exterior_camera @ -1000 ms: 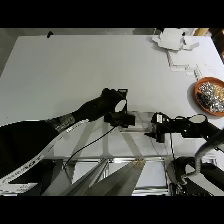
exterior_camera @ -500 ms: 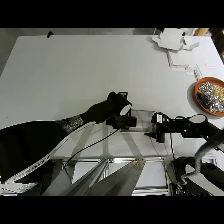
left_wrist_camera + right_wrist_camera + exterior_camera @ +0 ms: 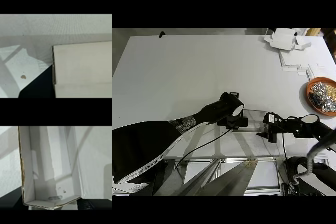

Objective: Fold the box and place the chain.

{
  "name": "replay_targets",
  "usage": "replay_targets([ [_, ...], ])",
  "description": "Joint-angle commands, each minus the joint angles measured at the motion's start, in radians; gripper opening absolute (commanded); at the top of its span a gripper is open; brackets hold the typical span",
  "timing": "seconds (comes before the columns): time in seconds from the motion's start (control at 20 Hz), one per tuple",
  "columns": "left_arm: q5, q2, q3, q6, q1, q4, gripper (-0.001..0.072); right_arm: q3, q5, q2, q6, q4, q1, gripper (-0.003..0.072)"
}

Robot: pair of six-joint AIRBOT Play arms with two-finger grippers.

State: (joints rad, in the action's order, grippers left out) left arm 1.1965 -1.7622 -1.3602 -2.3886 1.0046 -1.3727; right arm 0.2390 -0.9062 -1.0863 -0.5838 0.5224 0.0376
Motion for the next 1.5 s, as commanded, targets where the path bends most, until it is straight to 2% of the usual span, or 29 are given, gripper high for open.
replay_targets([
  [0.0,0.02,-0.001,0.0,-0.002,0.0,-0.014,0.0011,0.0,0.001,0.001,-0.001,0.0,0.0,0.0408],
  [0.05,0.019,0.0,0.0,-0.002,0.0,-0.014,0.0018,0.0,0.001,0.001,-0.001,0.0,0.0,0.0408],
  [0.1,0.017,0.0,0.0,-0.002,0.0,-0.014,0.007,0.0,0.001,0.001,-0.001,0.0,0.0,0.0408],
  [0.2,0.013,0.0,0.0,-0.002,0.0,-0.014,0.0111,0.0,0.001,0.001,-0.001,0.0,0.0,0.0408],
  [0.45,-0.005,-0.001,0.0,-0.002,0.0,-0.013,0.0115,0.0,0.001,0.001,-0.001,0.0,0.0,0.0408],
  [0.55,-0.007,-0.001,0.0,-0.003,0.0,-0.012,0.0305,0.0,0.001,0.001,-0.001,0.0,0.0,0.0408],
  [0.6,-0.006,0.0,0.0,-0.003,0.0,-0.011,0.0332,0.0,0.001,0.001,-0.001,0.0,0.0,0.0408],
  [0.75,-0.003,0.001,0.0,-0.003,-0.002,-0.001,0.0322,0.0,0.001,0.001,-0.001,0.0,0.0,0.0408],
  [0.9,0.014,0.008,0.0,-0.029,-0.008,-0.002,0.0249,0.0,0.001,0.001,-0.001,0.0,0.0,0.0408],
  [1.35,0.05,0.033,-0.005,-0.048,-0.032,-0.001,0.0247,0.0,0.001,0.001,-0.001,0.0,0.0,0.0408],
  [1.4,0.048,0.03,-0.005,-0.048,-0.031,-0.002,0.0232,0.0,0.001,0.001,-0.001,0.0,0.0,0.0408],
  [1.45,0.045,0.026,-0.005,-0.048,-0.031,-0.001,0.017,0.0,0.001,0.001,-0.001,0.0,0.0,0.0408],
])
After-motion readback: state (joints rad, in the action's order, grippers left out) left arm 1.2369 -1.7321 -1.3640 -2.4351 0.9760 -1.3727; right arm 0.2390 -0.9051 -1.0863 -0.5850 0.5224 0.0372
